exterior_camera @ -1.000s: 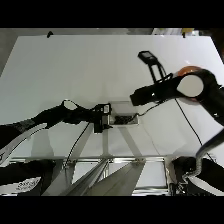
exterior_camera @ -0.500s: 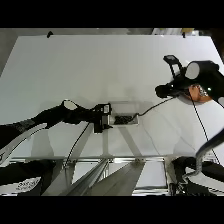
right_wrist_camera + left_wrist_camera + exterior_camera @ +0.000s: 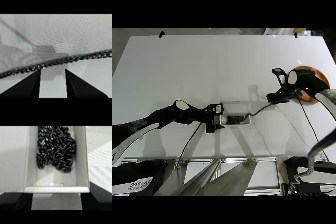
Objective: Fold the box and place the chain.
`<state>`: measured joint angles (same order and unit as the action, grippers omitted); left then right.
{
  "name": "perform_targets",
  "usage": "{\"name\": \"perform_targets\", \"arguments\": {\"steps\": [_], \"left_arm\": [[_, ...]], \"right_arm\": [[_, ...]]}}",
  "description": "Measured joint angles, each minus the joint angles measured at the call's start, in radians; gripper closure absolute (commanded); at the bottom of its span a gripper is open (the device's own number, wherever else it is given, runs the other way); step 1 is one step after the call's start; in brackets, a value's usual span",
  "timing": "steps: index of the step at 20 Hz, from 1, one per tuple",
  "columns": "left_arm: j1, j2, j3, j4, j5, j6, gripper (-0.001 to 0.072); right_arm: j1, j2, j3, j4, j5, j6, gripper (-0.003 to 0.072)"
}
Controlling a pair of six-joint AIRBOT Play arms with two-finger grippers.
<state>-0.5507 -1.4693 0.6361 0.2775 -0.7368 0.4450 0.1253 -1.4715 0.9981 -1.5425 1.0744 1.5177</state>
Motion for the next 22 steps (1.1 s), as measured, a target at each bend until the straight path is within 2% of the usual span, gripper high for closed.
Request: {"name": "perform_targets", "arguments": {"steps": [1, 4, 6, 7, 13, 18, 22], "left_arm": [[0.000, 0.000, 0.000, 0.000, 0.000, 0.000, 0.0560], [0.000, 0.000, 0.000, 0.000, 0.000, 0.000, 0.0560], [0.000, 0.000, 0.000, 0.000, 0.000, 0.000, 0.0560], [0.000, 0.000, 0.000, 0.000, 0.000, 0.000, 0.0560], [0.000, 0.000, 0.000, 0.000, 0.000, 0.000, 0.0560], [0.000, 0.000, 0.000, 0.000, 0.000, 0.000, 0.0560], [0.000, 0.000, 0.000, 0.000, 0.000, 0.000, 0.0560]], "right_arm": [[0.000, -0.005, 0.000, -0.001, -0.008, 0.000, 0.0368], [0.000, -0.020, -0.001, -0.001, -0.016, 0.001, 0.0513], [0.000, -0.028, 0.000, 0.005, -0.013, 0.002, 0.0575], [0.000, -0.031, 0.000, 0.010, -0.011, 0.002, 0.0679], [0.003, -0.015, -0.003, 0.008, -0.004, -0.017, 0.0679], [0.004, 0.113, -0.003, 0.023, 0.024, -0.031, 0.0679], [0.021, 0.258, -0.002, 0.101, 0.082, -0.067, 0.0679]]}}
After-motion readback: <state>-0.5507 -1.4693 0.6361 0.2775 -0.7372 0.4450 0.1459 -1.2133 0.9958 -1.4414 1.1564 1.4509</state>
